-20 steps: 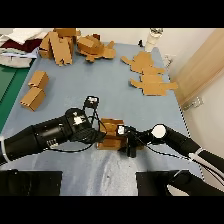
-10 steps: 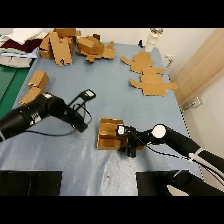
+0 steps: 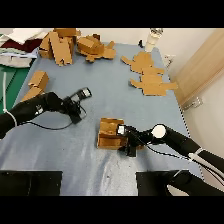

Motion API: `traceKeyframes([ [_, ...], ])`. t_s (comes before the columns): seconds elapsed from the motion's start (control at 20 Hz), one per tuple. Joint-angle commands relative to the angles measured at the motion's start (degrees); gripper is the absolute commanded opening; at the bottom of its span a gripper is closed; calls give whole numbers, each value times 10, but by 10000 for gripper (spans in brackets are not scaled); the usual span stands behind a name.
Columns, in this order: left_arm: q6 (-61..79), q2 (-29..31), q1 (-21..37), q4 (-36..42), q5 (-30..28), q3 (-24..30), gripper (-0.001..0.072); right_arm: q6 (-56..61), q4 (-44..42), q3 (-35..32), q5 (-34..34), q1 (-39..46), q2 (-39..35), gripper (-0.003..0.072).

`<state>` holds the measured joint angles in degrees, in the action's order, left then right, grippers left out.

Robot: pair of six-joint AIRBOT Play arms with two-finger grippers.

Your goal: Fold the box.

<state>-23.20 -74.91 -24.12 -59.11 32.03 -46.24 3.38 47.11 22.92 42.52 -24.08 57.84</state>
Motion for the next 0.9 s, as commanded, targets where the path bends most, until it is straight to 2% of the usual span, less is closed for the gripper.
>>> traceKeyframes([
  [0.0, 110, -21, -28, 35, 112, 1, 15, 0, 0, 0, -7, 0, 0, 534],
  [0.1, 17, -29, -39, 97, 75, 4, 14, 0, 0, 0, -15, 0, 0, 534],
  [0.2, 158, -29, -29, 154, 95, 8, 12, 0, 0, 0, -15, 0, 0, 534],
  [0.25, 231, -29, -7, 198, 134, 13, 12, 0, 0, 0, -15, 0, 0, 534],
  [0.45, 373, -29, 150, 405, 371, 38, 14, 0, 0, 0, -14, 0, 0, 535],
  [0.5, 437, -29, 183, 429, 408, 45, 15, 0, 0, 0, -14, 0, 0, 534],
  [0.55, 490, -29, 195, 425, 413, 52, 16, 0, 0, 0, -14, 0, 0, 534],
  [0.6, 519, -30, 192, 407, 394, 59, 82, 0, 0, 0, -14, 0, 0, 534],
  [0.65, 525, -30, 179, 389, 359, 67, 397, 0, 0, 0, -15, 0, 1, 534],
  [0.7, 525, -30, 157, 375, 317, 76, 662, 0, 0, 0, -15, 0, 1, 534],
  [0.75, 522, -29, 134, 358, 292, 79, 692, 0, 0, 0, -15, 0, 1, 534],
  [0.85, 517, -24, 88, 348, 285, 79, 693, 0, 0, 0, -15, 0, 1, 534],
])
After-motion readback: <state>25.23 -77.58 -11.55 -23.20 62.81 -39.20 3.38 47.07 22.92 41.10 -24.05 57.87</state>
